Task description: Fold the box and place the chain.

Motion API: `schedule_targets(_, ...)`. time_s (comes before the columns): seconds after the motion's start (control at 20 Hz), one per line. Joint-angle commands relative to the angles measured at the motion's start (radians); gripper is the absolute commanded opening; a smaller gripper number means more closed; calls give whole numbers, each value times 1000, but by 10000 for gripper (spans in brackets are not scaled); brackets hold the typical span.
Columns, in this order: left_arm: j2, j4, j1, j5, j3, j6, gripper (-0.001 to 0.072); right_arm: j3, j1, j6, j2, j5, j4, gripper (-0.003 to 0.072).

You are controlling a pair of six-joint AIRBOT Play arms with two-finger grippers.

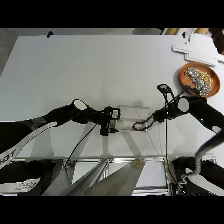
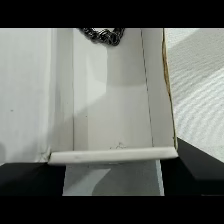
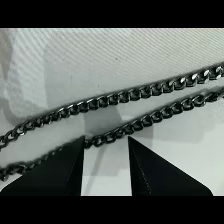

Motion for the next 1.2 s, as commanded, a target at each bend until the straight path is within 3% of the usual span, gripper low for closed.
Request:
schedule_targets(0.0,0,0,0,0,1,0,169,0,1,16,-25,-10,-2,262)
schedule_targets(0.15,0,0,0,0,1,0,169,0,1,16,-38,12,-2,33)
schedule_targets(0.2,0,0,0,0,1,0,169,0,1,16,-22,20,-3,20)
schedule_targets(0.5,0,0,0,0,1,0,169,0,2,16,219,123,8,19)
schedule_targets(0.7,0,0,0,0,1,0,169,0,48,12,420,224,105,19)
schedule_targets(0.9,0,0,0,-1,1,0,169,0,120,12,552,206,311,19)
schedule_targets(1.15,0,0,0,-3,1,0,169,0,193,13,570,113,468,19)
